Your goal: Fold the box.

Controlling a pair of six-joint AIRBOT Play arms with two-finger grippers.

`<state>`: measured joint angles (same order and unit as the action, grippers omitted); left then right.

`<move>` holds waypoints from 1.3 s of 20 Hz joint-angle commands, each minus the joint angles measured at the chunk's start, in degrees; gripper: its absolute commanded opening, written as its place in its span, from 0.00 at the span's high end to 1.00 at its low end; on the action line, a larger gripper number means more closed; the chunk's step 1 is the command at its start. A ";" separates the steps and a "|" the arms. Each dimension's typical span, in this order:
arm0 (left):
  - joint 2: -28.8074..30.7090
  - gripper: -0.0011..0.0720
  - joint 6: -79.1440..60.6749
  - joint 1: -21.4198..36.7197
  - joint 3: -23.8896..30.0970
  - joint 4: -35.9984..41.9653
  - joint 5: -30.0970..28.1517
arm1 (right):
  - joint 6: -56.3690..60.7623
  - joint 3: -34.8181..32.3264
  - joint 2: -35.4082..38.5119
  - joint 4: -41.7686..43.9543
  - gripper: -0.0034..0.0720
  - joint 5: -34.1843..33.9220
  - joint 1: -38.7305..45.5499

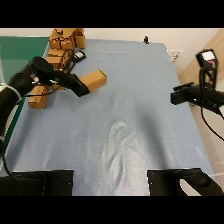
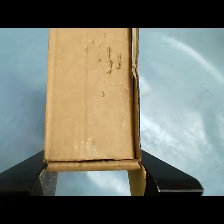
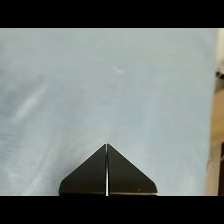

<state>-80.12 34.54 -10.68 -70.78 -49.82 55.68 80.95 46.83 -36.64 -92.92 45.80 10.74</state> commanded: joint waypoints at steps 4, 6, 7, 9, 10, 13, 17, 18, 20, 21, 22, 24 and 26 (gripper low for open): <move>9.73 0.44 44.33 4.85 -0.13 -27.54 2.16 | 1.95 -3.63 6.71 -2.86 0.95 1.86 9.62; 9.60 0.44 46.97 4.83 0.31 -28.98 4.02 | 1.95 -3.63 6.34 -2.69 0.95 1.25 10.12; 9.46 0.44 49.66 4.85 0.94 -29.55 5.07 | 1.95 -3.63 6.12 -2.64 0.95 1.29 10.12; 9.55 0.44 55.43 4.85 3.65 -31.32 5.64 | 1.97 -3.63 5.49 -2.21 0.95 1.27 10.12; 9.88 0.44 56.50 4.79 5.16 -31.28 6.23 | 1.97 -3.63 5.16 -2.23 0.95 1.29 10.12; 13.64 0.44 58.38 4.26 10.82 -32.11 5.42 | 1.97 -3.63 4.61 -2.25 0.95 1.20 10.12; 21.59 0.44 63.82 4.37 20.68 -37.53 -0.24 | 1.97 -3.63 3.37 -2.16 0.95 1.22 10.12; 22.58 0.44 65.05 4.37 23.08 -39.47 -3.48 | 1.97 -3.63 3.06 -2.16 0.95 1.22 10.12; 22.18 0.44 65.02 4.37 26.45 -40.87 -11.04 | 1.97 -3.63 2.25 -1.55 0.95 1.11 10.12; 21.07 0.44 65.16 4.39 27.15 -43.01 -12.74 | 1.97 -3.63 1.92 -0.92 0.95 1.18 10.12; 19.26 0.44 65.44 4.72 27.28 -44.11 -13.84 | 1.97 -3.63 1.68 -0.28 0.95 1.14 10.10; 15.54 0.44 64.94 5.07 27.23 -42.99 -17.22 | 1.97 -3.63 1.29 0.81 0.95 1.22 10.10; 12.24 0.44 64.87 5.07 27.23 -42.49 -20.50 | 1.97 -3.63 1.31 1.31 0.95 1.29 10.10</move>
<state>-64.27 99.04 -5.80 -44.40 -91.59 41.39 82.91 43.22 -35.00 -92.86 46.96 20.82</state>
